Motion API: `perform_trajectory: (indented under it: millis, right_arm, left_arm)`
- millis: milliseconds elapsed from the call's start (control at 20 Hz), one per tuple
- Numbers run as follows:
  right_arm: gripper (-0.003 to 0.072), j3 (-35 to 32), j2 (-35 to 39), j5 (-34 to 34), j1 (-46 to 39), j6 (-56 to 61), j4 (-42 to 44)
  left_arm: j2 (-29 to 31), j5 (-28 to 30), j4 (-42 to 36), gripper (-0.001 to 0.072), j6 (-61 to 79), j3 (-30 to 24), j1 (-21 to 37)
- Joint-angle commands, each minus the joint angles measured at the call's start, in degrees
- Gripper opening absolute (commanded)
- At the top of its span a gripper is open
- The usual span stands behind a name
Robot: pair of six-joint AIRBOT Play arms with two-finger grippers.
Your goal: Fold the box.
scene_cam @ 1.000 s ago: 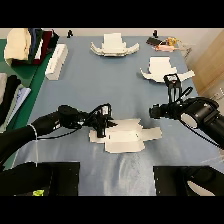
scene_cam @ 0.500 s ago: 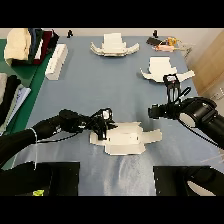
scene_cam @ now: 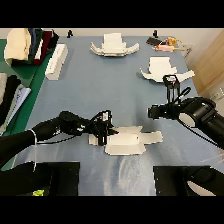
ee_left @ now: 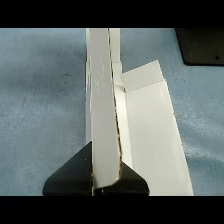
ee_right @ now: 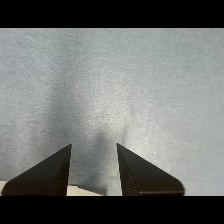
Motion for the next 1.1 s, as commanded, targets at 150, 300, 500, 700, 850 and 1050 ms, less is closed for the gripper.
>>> perform_trajectory:
  millis: [150, 300, 500, 700, 850, 1050]
  right_arm:
    - [0.0002, 0.1, 0.1, 6.2, 0.0, -0.7, 5.6]
    - [0.0003, 0.0, 0.5, 13.1, 0.6, -8.2, 14.8]
    - [0.0003, -1.1, 3.2, 18.6, 9.6, -11.0, 20.6]
    - [0.0004, -5.0, 8.4, 16.7, 25.6, -18.8, 20.5]
    - [0.0467, -11.1, 10.8, 8.3, 35.8, -26.8, 17.0]
    - [0.0649, -17.7, 6.8, -2.2, 37.6, -28.7, 7.3]
  left_arm:
    - [0.0, -0.1, 1.3, 0.0015, -1.8, -0.1, 0.0]
    - [0.0, 0.0, 1.3, 0.0016, -1.7, -0.1, 0.0]
    - [0.0, 0.0, 1.3, 0.0015, -1.8, -0.1, 0.0]
    - [0.0, 0.0, 1.3, 0.0015, -1.8, -0.1, 0.0]
    - [0.0, 0.0, 1.3, 0.0015, -1.8, -0.1, 0.0]
    - [0.0, 0.0, 1.3, 0.0015, -1.7, -0.1, 0.0]
